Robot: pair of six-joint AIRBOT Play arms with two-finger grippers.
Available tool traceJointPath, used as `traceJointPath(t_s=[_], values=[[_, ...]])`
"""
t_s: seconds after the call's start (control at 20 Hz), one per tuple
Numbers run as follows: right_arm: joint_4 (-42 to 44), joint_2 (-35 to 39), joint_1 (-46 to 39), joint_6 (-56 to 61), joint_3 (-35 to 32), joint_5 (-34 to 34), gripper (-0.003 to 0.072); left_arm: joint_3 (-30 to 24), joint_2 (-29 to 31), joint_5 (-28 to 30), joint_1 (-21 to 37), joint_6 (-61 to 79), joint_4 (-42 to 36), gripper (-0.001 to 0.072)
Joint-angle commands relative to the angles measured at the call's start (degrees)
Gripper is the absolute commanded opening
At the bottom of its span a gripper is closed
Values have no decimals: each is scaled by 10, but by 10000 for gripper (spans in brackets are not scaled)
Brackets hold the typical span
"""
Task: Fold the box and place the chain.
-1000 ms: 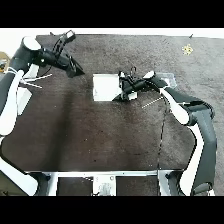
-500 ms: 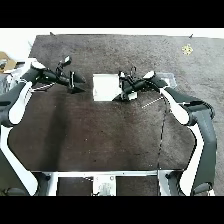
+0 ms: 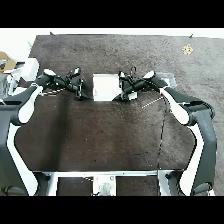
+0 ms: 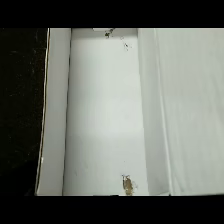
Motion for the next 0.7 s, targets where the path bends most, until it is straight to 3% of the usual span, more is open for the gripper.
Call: traceJointPath(t_s=[0.0,0.35,0.65], values=[[0,0,0,0,0,0,426,12,-12,8,-7,15,-9,706],[0,0,0,0,0,0,426,40,-34,-39,-7,4,-9,706],[0,0,0,0,0,0,426,40,-47,-12,-15,24,-46,706]])
